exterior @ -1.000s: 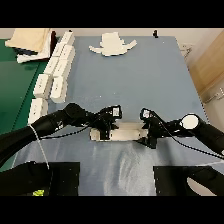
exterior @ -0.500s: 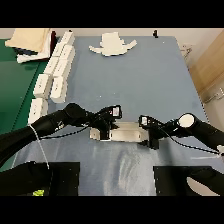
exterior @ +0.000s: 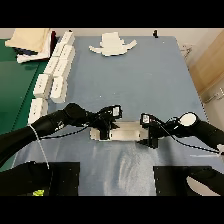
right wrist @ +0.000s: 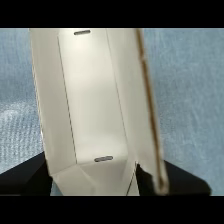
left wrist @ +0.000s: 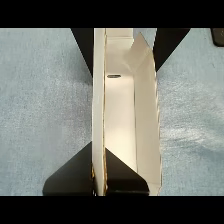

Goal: Fold the box.

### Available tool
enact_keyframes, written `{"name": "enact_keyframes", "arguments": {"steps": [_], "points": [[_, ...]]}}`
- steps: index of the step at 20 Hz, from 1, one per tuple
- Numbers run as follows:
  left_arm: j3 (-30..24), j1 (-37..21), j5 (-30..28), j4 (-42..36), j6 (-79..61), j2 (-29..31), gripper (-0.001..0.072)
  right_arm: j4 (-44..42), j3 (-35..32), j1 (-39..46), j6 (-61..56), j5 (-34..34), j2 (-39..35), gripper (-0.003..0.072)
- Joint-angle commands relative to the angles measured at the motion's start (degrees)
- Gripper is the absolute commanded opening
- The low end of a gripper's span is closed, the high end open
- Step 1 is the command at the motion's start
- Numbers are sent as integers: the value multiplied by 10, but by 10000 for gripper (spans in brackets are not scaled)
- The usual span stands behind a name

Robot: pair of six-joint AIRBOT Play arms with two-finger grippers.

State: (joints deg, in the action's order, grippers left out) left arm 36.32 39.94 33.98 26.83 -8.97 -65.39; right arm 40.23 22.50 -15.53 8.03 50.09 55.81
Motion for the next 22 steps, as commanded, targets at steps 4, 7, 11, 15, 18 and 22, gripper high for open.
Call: {"name": "enact_keyframes", "arguments": {"steps": [4, 7, 11, 15, 18, 22], "points": [[0, 0, 1, 0, 0, 0, 15, -5, -10, 1, 12, -4, 14, 641], [0, 0, 0, 0, 0, 0, 15, -5, -11, 1, 15, -8, 14, 640], [0, 0, 0, 0, 0, 0, 15, 0, -12, 1, 15, -16, 14, 571], [0, 0, 1, 0, 0, 0, 15, -2, -12, 1, 15, -28, 14, 571], [0, 0, 1, 0, 0, 0, 14, -2, -12, 1, 15, -28, 14, 571], [0, 0, 1, 0, 0, 0, 14, -2, -12, 1, 15, -28, 14, 571]]}}
